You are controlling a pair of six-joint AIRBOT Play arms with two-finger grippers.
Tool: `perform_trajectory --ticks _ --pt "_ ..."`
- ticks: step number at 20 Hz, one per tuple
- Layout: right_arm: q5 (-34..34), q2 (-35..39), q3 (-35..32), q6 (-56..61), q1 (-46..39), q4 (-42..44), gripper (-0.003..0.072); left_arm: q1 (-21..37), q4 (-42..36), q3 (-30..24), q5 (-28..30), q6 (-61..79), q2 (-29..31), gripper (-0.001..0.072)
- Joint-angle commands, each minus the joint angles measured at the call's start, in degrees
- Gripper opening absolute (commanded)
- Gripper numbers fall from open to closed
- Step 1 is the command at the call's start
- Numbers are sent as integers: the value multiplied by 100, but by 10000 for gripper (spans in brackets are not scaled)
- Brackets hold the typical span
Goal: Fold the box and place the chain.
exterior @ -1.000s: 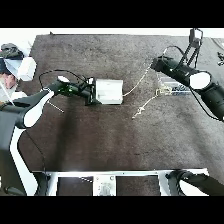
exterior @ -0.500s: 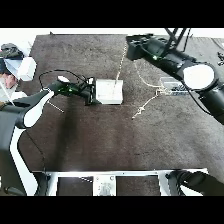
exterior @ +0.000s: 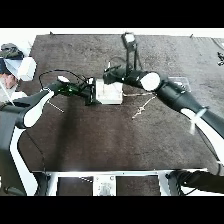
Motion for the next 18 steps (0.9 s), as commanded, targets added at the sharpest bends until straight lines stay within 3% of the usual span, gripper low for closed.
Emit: perform_trajectory --ticks 1,2,5,8,11,18 --pt "264 -426 -199 72 -146 2 239 7 2 -2 2 2 0 347" --pt "358 -417 -275 74 -293 7 292 7 2 -2 2 2 0 347" --pt "804 -195 -662 87 -957 0 278 7 2 -2 2 2 0 347" --pt "531 297 -1523 376 -2052 2 278 7 2 -2 2 2 0 347" --pt "538 339 -1987 640 -3213 7 278 7 2 -2 2 0 0 347" --pt "59 -203 -1989 649 -3960 59 279 7 2 -2 2 2 0 347"
